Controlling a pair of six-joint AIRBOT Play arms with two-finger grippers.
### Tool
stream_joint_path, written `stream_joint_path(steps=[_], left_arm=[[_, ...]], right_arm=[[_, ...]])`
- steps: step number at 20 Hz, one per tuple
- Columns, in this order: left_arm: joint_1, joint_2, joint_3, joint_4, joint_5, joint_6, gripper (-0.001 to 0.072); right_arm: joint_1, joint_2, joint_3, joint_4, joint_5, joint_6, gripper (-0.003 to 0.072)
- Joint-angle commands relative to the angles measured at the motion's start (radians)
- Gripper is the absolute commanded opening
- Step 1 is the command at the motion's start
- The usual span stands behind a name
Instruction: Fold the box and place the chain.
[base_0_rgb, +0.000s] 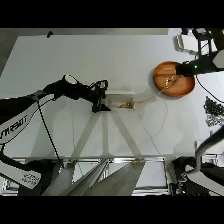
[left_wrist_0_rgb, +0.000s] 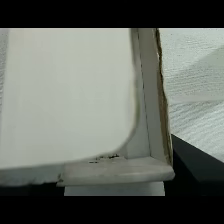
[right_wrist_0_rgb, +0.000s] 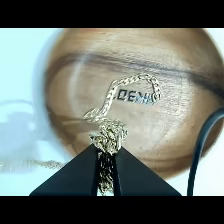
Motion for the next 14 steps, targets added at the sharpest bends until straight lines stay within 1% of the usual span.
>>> stream_joint_path(steps=[1,4,6,10,14], left_arm=[[0.000,0.000,0.000,0.000,0.000,0.000,0.0257],[0.000,0.000,0.000,0.000,0.000,0.000,0.0257],[0.000,0.000,0.000,0.000,0.000,0.000,0.0257],[0.000,0.000,0.000,0.000,0.000,0.000,0.0257],[0.000,0.000,0.000,0.000,0.000,0.000,0.0257]], right_arm=[[0.076,0.114,0.000,0.004,0.152,-0.112,0.0016],[0.165,0.123,0.001,0.029,0.254,-0.159,0.0015],[0.219,0.122,0.001,0.098,0.254,-0.209,0.0015],[0.306,0.108,0.001,0.297,0.172,-0.259,0.0014],[0.370,0.058,0.001,0.494,0.054,-0.351,0.0014]])
